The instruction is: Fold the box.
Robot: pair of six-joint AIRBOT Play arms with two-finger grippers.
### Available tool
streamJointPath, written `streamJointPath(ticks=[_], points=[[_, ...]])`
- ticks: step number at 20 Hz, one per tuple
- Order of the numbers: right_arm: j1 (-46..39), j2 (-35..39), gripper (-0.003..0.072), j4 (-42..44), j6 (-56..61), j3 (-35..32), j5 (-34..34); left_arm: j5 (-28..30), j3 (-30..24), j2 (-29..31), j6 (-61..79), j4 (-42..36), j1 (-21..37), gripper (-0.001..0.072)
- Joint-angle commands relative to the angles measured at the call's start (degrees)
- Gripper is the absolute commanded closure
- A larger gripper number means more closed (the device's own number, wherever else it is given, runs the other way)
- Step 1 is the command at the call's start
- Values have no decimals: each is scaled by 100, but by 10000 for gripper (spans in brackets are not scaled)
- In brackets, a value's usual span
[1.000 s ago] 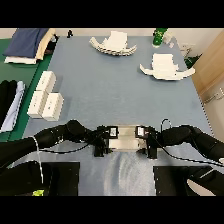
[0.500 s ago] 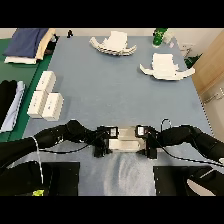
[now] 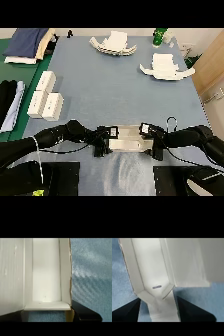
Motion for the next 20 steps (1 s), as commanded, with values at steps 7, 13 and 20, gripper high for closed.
streamJointPath(ticks=[7, 13, 20], points=[[11, 1043, 594, 1639, 5143, 769, -1567, 0, 0, -4, -2, 0, 0, 258], [129, -448, 609, 2146, 5095, 1056, 597, 0, 0, -4, -2, -2, 0, 258], [133, -2704, 686, 1773, 4494, 1698, 1064, 0, 0, -4, -2, 0, 0, 258]])
